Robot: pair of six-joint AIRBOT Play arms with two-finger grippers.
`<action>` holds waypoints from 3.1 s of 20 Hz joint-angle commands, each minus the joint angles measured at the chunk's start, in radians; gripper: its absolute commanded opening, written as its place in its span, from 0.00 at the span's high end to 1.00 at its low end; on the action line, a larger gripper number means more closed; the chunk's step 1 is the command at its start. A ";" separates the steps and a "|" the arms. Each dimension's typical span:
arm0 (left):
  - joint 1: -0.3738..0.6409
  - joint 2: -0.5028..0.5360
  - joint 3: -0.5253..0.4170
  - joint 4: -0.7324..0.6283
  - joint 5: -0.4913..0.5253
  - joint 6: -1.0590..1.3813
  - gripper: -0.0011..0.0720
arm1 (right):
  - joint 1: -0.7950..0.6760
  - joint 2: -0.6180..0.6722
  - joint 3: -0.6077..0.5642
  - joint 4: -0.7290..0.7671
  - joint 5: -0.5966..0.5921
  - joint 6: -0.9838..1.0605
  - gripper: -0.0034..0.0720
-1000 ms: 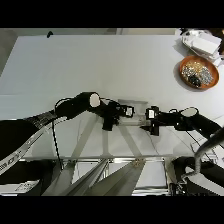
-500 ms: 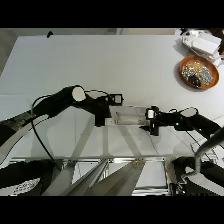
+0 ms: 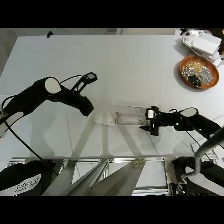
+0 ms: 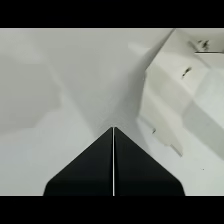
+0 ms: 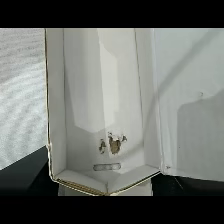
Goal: Fold the box and place the chain.
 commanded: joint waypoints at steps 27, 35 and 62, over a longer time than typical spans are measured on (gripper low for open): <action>-0.191 -0.124 -0.047 -0.413 0.077 -0.133 0.60 | 0.000 0.000 0.000 -0.002 0.000 0.000 0.41; -0.195 -0.107 -0.047 -0.449 0.128 -0.114 0.61 | 0.000 0.000 0.000 -0.002 0.000 0.000 0.41; -0.404 -0.145 0.136 0.062 0.204 -0.748 0.51 | 0.000 0.000 0.000 -0.002 0.000 0.000 0.41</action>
